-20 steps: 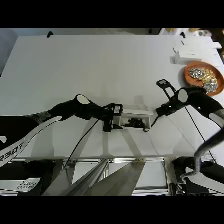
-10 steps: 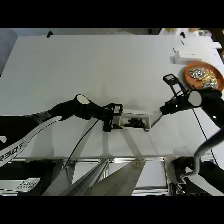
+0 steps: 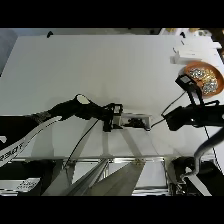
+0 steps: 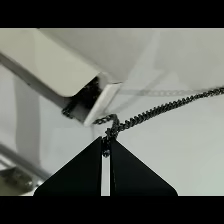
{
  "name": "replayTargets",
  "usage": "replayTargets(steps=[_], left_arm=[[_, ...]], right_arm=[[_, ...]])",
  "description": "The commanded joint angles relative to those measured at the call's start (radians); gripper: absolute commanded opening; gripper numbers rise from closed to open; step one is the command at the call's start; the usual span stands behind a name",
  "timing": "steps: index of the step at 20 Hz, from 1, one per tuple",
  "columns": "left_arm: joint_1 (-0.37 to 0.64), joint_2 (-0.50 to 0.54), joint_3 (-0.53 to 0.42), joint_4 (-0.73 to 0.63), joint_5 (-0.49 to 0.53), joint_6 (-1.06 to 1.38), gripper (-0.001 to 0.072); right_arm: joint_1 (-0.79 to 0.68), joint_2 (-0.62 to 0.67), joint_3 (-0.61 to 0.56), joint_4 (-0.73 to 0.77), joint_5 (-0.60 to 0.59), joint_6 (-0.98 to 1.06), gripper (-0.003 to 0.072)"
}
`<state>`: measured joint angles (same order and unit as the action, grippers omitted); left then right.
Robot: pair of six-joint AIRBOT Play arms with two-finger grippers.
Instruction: Fold the box and place the chain.
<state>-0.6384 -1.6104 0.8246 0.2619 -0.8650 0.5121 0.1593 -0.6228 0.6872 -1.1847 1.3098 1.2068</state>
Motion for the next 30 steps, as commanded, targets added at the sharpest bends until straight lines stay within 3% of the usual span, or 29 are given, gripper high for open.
replayTargets(steps=[1, 5, 8, 20, 30], left_arm=[[0.001, 0.000, 0.000, 0.000, 0.000, 0.000, 0.0185], [0.001, 0.000, 0.000, 0.000, 0.000, 0.000, 0.0185], [0.001, 0.000, 0.000, 0.000, 0.000, 0.000, 0.0185], [0.001, 0.000, 0.000, 0.000, 0.000, 0.000, 0.0185], [0.001, 0.000, 0.000, 0.000, 0.000, 0.000, 0.0185]], right_arm=[[0.001, 0.048, 0.000, 0.203, 0.138, -0.040, 0.0021], [0.001, 0.048, 0.000, 0.455, 0.032, -0.163, 0.0021], [0.001, 0.048, 0.000, 0.531, -0.081, -0.232, 0.0021], [0.001, 0.034, -0.040, 0.585, -0.286, -0.270, 0.0021], [0.163, -0.165, -0.112, 0.527, -0.331, -0.325, 0.0021]])
